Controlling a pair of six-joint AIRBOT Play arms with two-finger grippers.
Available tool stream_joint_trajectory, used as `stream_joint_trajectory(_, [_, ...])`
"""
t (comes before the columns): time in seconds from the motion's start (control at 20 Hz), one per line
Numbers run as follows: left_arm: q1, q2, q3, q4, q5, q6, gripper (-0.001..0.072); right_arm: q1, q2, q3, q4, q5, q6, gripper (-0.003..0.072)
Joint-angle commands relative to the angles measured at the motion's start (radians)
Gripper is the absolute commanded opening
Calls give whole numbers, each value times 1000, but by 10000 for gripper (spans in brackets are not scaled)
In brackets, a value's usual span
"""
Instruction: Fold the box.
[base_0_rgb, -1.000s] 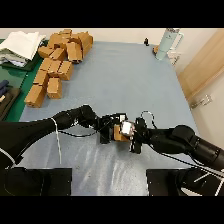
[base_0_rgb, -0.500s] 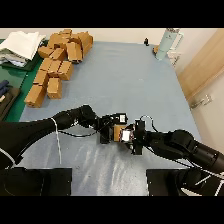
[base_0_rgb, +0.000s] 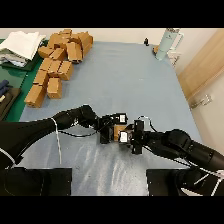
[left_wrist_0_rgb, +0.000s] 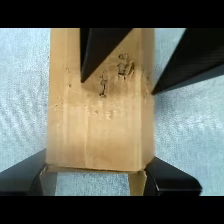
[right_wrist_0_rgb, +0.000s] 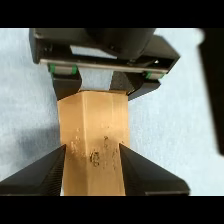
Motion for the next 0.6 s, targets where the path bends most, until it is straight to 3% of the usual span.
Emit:
stream_joint_trajectory(0.0, [0, 1, 0, 0, 0, 0, 511, 0, -27, 0, -52, 14, 0, 507])
stream_joint_trajectory(0.15, [0, 1, 0, 0, 0, 0, 511, 0, -25, 0, -77, 14, -1, 491])
stream_joint_trajectory(0.2, [0, 1, 0, 0, 0, 0, 510, 0, -25, 0, -93, 14, -1, 352])
stream_joint_trajectory(0.25, [0, 1, 0, 0, 0, 0, 511, 0, -25, 0, -95, 14, -1, 279])
stream_joint_trajectory(0.55, [0, 1, 0, 0, 0, 0, 511, 0, -25, 0, -91, 13, 0, 280])
